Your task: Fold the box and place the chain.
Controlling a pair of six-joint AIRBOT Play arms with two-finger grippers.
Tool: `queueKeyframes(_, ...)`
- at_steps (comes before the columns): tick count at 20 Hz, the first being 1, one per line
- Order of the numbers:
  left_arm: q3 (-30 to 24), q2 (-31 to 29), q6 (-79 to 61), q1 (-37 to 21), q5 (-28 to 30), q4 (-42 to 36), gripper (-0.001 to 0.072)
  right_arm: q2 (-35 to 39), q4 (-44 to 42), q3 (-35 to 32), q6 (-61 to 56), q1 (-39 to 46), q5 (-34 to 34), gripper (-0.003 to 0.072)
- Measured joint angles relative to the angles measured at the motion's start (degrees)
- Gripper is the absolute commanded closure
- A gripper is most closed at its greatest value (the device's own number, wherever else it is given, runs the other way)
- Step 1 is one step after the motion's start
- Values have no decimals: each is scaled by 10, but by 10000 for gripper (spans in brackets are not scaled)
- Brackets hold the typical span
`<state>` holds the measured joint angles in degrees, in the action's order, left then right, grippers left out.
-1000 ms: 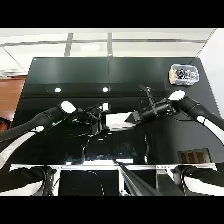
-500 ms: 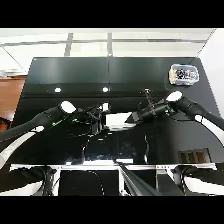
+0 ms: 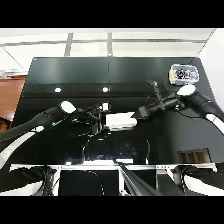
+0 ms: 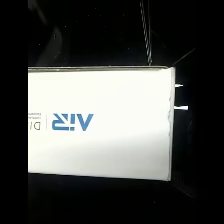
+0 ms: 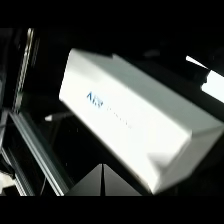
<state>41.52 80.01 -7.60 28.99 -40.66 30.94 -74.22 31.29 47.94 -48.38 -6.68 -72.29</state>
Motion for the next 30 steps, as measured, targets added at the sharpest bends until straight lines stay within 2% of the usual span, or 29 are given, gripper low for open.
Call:
queueKeyframes(2, 0, -2, 5, 0, 0, 1, 396, 36, 51, 2, -29, 29, -20, 673)
queueKeyframes(4, 0, -12, 24, 0, -3, 3, 1, 68, 97, 4, -57, 52, -35, 673)
queueKeyframes(10, 1, -74, 54, 0, -18, 17, 0, 111, 155, 5, -90, 83, -50, 673)
queueKeyframes(14, 37, -84, 59, 18, -18, -7, 3, 116, 162, 5, -96, 86, -26, 673)
queueKeyframes(18, 113, -29, 77, 52, -17, -25, 2, 118, 165, 5, -97, 93, 6, 673)
queueKeyframes(22, 174, 40, 135, 61, -21, -16, 2, 118, 168, 5, -97, 120, 21, 672)
queueKeyframes(26, 193, 79, 171, 61, -64, -7, 2, 118, 170, 5, -97, 144, 26, 673)
queueKeyframes(30, 198, 95, 182, 61, -96, 2, 3, 118, 170, 5, -97, 152, 30, 673)
